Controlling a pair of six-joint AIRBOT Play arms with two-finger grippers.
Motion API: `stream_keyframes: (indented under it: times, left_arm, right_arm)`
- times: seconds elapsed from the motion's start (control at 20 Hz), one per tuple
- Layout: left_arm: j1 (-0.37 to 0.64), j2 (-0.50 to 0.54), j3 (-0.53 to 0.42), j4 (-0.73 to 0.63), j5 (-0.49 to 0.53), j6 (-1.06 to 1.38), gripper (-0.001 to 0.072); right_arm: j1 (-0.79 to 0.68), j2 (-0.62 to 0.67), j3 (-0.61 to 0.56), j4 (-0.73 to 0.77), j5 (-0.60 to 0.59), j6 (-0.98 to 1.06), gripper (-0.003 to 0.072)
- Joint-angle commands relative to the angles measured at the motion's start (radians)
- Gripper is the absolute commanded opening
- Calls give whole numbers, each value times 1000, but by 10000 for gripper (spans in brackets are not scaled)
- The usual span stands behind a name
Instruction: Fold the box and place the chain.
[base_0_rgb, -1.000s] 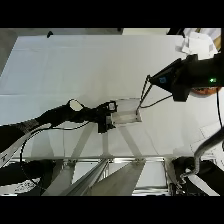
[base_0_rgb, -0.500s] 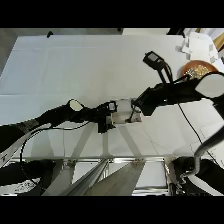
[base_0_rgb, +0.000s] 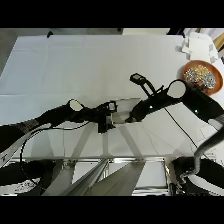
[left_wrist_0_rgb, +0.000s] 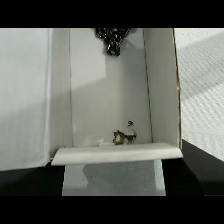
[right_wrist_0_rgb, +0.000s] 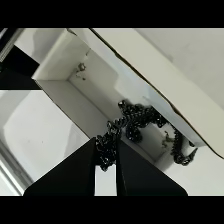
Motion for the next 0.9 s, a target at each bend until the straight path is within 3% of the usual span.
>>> stream_keyframes:
  times: [0.0, 0.05, 0.1, 0.2, 0.4, 0.55, 0.65, 0.85]
  left_arm:
    - [0, 1, 0, 0, 0, 0, 251]
    - [0, 1, 0, 0, 0, 0, 251]
    - [0, 1, 0, 0, 0, 0, 251]
    - [0, 1, 0, 0, 0, 0, 251]
    - [0, 1, 0, 0, 0, 0, 251]
    - [0, 1, 0, 0, 0, 0, 251]
    - [0, 1, 0, 0, 0, 0, 251]
    - [0, 1, 0, 0, 0, 0, 251]
  right_arm:
    - [31, -37, -14, -6, -27, 0, 106]
    - [37, -39, -14, -6, -45, 0, 209]
    - [37, -40, -14, -5, -57, 3, 264]
    - [37, -39, -14, -15, -67, 36, 323]
    - [-4, 33, -13, -40, 5, 38, 319]
    - [-144, 179, -13, -40, 65, 40, 317]
    - [-269, 251, -13, -39, 117, 42, 269]
    - [-462, 222, -13, -88, 49, 111, 282]
